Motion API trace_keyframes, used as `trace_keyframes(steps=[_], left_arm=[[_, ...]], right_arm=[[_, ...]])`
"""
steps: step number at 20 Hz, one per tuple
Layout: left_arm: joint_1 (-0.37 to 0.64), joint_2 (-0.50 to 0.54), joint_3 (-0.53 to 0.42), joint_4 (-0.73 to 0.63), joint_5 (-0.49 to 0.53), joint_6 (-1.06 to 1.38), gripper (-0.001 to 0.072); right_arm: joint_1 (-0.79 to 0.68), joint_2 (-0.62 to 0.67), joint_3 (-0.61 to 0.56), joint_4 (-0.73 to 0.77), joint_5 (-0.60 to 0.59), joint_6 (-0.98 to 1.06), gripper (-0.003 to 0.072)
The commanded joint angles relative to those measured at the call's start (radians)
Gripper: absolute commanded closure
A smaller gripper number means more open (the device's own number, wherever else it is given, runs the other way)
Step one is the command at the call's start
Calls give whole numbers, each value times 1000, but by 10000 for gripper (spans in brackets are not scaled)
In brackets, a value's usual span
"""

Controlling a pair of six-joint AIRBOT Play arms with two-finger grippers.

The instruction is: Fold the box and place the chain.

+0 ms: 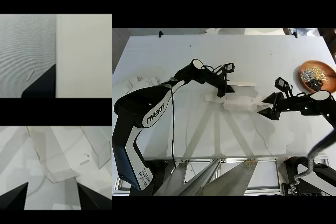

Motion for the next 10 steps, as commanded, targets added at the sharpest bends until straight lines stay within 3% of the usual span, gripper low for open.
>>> trace_keyframes(steps=[1, 10], left_arm=[[0, -1, 0, 0, 0, 0, 703], [0, -1, 0, 0, 0, 0, 703]], right_arm=[[54, 1, -24, -40, -138, -108, -23], [85, -35, -64, 109, -272, -347, -23]])
